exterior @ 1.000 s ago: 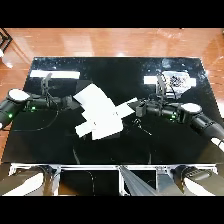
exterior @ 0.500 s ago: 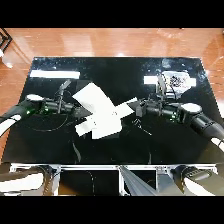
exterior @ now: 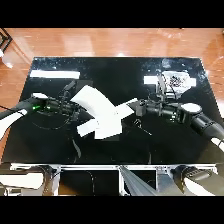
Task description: Fold the box and place the chain.
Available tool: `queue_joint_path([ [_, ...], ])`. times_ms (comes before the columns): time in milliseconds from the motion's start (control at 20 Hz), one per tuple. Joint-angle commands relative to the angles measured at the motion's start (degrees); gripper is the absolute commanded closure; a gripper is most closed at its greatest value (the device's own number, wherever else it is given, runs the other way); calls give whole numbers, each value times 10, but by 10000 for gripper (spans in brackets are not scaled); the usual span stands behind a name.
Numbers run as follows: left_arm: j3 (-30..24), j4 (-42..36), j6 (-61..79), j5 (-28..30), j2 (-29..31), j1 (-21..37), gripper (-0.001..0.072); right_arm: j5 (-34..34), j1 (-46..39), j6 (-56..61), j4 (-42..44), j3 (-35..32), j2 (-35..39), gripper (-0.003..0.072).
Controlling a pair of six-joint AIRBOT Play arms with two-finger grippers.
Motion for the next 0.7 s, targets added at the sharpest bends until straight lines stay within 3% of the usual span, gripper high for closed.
queue_joint_path([
  [0,6,9,7,-40,-4,19,148,-13,0,48,-53,0,0,665],
  [300,5,4,6,-57,-4,18,148,-14,0,58,-64,0,0,665],
  [550,5,62,2,-30,-4,-16,149,-14,0,58,-62,0,0,665],
  [650,5,61,2,-31,-4,-17,220,-14,0,58,-62,0,0,665],
])
